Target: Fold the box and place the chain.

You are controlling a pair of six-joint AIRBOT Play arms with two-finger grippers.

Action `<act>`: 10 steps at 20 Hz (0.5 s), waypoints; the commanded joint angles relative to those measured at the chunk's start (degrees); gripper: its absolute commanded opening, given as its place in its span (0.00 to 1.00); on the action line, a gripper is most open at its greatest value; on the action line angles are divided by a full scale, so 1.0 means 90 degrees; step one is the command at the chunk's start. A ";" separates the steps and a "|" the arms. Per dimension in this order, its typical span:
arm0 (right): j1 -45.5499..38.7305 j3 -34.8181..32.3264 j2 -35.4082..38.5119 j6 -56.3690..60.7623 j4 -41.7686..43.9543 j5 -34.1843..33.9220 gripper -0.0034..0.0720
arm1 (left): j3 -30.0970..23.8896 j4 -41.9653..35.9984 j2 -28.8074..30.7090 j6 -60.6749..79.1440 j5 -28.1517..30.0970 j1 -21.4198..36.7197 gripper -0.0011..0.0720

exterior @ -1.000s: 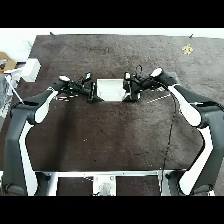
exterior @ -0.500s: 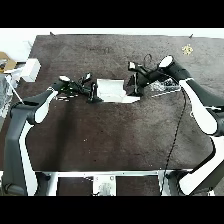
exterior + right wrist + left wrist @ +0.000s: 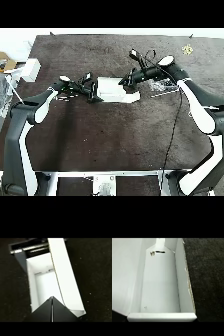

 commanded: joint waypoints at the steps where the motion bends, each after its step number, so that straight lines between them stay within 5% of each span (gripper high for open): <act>1: 0.0029 0.0000 -0.0345 0.0051 0.0260 -0.0777 0.05 | 0.0005 0.0005 -0.0005 0.0000 0.0019 0.0005 0.56; 10: 0.0027 -0.0002 -0.0947 0.0051 0.0243 -0.1100 0.05 | 0.0005 0.0005 -0.0005 0.0000 0.0019 0.0005 0.56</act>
